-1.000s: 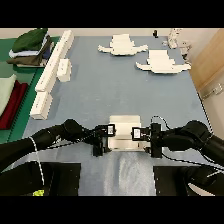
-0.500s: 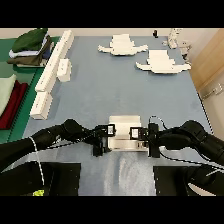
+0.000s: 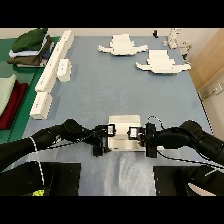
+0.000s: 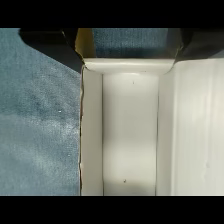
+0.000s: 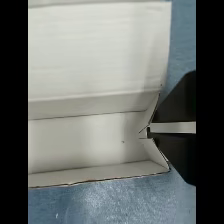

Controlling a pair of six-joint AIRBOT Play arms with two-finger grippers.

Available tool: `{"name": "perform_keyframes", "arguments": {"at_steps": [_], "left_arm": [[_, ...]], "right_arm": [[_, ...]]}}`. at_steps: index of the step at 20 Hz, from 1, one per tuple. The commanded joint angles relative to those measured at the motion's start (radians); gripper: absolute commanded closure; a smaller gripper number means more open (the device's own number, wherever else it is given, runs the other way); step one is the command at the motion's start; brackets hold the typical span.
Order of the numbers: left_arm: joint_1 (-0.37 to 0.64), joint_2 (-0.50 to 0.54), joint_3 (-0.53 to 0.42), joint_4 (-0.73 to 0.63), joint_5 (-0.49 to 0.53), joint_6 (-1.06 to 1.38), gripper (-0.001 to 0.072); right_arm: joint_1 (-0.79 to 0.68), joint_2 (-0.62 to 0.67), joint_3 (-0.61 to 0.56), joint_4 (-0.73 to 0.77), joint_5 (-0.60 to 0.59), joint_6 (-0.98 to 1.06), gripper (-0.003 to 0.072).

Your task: Fold the box.

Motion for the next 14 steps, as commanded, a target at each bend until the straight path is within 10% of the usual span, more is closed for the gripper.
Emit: {"name": "perform_keyframes", "arguments": {"at_steps": [1, 7, 10, 14], "left_arm": [[0.001, 0.000, 0.000, 0.000, 0.000, 0.000, 0.0198], [0.001, 0.000, 0.000, 0.000, 0.000, 0.000, 0.0199], [0.001, 0.000, 0.000, 0.000, 0.000, 0.000, 0.0199], [0.001, 0.000, 0.000, 0.000, 0.000, 0.000, 0.0198]], "right_arm": [[0.001, -0.021, 0.000, 0.051, 0.011, -0.039, 0.0598], [0.001, -0.037, 0.000, 0.093, 0.018, -0.068, 0.0574], [0.001, -0.037, 0.000, 0.092, 0.018, -0.068, 0.0202], [0.001, -0.037, 0.000, 0.091, 0.018, -0.068, 0.0094]]}}
